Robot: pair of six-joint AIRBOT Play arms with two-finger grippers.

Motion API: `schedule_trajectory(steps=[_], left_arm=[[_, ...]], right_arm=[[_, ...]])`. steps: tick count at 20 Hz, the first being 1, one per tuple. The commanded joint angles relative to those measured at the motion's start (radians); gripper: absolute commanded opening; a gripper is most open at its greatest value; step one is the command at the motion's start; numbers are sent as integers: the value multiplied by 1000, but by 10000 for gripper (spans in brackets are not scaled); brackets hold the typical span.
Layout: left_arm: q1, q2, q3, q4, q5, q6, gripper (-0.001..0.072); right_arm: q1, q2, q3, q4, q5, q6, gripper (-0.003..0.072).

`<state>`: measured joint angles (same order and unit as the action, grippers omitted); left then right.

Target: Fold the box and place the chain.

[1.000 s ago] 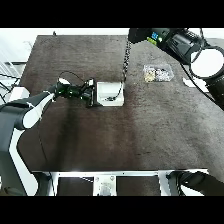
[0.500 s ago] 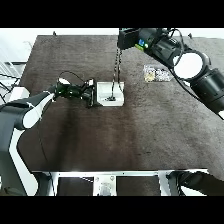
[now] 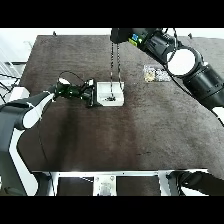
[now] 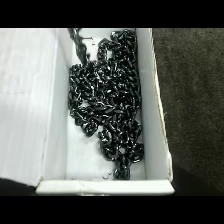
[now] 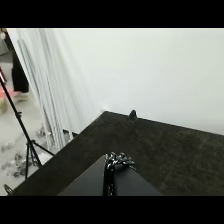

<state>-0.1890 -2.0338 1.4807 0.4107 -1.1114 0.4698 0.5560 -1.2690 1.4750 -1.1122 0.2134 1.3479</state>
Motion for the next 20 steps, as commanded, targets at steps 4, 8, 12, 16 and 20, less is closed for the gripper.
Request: schedule_trajectory(steps=[4, 8, 12, 16, 20], left_arm=[[0, 0, 0, 0, 1, 0, 515], [0, 0, 0, 0, 1, 0, 516], [0, 0, 0, 0, 0, 0, 516], [0, 0, 0, 0, 0, 0, 515], [0, 0, 0, 0, 1, 0, 515]], right_arm=[[15, -2, 26, 1, -3, -6, 11], [14, -10, 16, -8, 61, -19, 11], [14, -11, -116, -7, 62, -18, 11], [14, -35, -274, -6, 61, -17, 11], [14, -131, -406, -5, 60, -17, 11]])
